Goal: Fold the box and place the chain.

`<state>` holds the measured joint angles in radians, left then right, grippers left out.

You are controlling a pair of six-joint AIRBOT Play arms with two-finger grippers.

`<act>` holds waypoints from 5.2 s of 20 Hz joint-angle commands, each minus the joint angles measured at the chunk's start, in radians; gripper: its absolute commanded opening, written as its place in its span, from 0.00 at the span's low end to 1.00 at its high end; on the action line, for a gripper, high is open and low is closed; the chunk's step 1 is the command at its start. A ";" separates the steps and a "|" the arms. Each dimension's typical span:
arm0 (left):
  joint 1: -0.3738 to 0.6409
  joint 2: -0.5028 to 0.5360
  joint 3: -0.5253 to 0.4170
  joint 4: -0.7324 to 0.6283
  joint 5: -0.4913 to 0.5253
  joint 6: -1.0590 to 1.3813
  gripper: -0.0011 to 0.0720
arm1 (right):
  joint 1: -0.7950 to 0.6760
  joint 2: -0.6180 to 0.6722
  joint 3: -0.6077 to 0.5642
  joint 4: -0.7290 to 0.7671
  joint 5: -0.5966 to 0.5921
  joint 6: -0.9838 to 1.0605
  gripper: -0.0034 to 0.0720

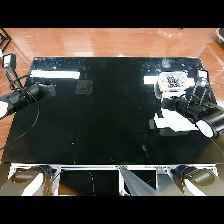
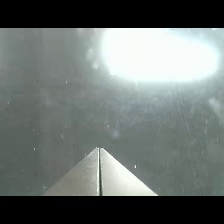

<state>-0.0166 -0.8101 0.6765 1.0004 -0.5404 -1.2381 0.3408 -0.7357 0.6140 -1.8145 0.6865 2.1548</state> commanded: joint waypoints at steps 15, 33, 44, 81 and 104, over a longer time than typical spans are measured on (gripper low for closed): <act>-0.008 -0.093 0.000 -0.074 -0.163 0.000 0.88 | -1.228 -0.196 0.203 0.491 0.273 -0.505 0.96; -0.008 -0.148 0.000 -0.226 -0.197 -0.001 0.88 | -1.212 -1.041 0.759 0.693 0.931 -1.116 0.84; -0.008 -0.155 0.000 -0.254 -0.188 0.000 0.88 | -1.212 -1.126 0.764 0.746 0.940 -1.155 0.84; -0.008 -0.160 0.000 -0.284 -0.185 0.000 0.86 | -0.760 -0.740 0.414 1.242 0.891 -1.193 0.09; 0.170 -0.527 0.024 -0.410 -0.698 0.340 0.86 | 0.270 -0.281 -0.049 1.046 -0.225 -0.970 0.09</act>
<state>0.0902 -1.2789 0.6994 0.6094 -1.1320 -0.9802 0.5655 -1.0183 0.5812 -0.7341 0.5594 1.2415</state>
